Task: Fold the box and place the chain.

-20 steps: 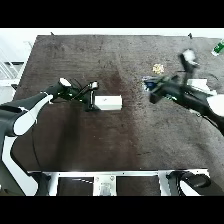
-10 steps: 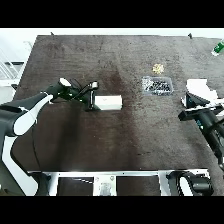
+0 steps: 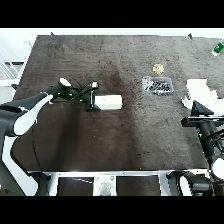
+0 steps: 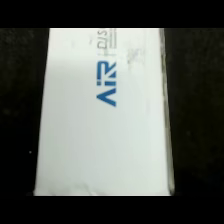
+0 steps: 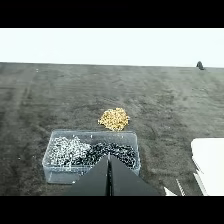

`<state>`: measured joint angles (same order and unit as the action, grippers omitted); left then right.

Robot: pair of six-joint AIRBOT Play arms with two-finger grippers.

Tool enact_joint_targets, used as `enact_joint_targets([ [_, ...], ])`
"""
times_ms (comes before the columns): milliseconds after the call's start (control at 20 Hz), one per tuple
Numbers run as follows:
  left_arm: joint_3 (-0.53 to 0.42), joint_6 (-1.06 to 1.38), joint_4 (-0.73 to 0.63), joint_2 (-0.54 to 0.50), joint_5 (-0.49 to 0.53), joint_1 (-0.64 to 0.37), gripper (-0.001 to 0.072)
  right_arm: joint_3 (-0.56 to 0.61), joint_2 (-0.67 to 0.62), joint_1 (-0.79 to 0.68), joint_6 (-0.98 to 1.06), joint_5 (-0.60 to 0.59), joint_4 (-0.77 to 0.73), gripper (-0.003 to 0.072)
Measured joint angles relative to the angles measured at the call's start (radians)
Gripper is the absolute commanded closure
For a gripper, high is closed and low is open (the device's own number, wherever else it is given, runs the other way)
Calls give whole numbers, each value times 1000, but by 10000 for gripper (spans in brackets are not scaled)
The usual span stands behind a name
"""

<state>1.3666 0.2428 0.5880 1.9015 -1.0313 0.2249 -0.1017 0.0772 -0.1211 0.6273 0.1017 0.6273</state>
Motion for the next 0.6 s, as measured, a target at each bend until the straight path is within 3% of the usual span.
enact_joint_targets([
  [300,3,-2,-2,-10,-10,0,694,18,-4,0,0,-10,1,677],
  [600,4,-114,0,-130,9,-42,696,21,-4,0,0,-13,1,676],
])
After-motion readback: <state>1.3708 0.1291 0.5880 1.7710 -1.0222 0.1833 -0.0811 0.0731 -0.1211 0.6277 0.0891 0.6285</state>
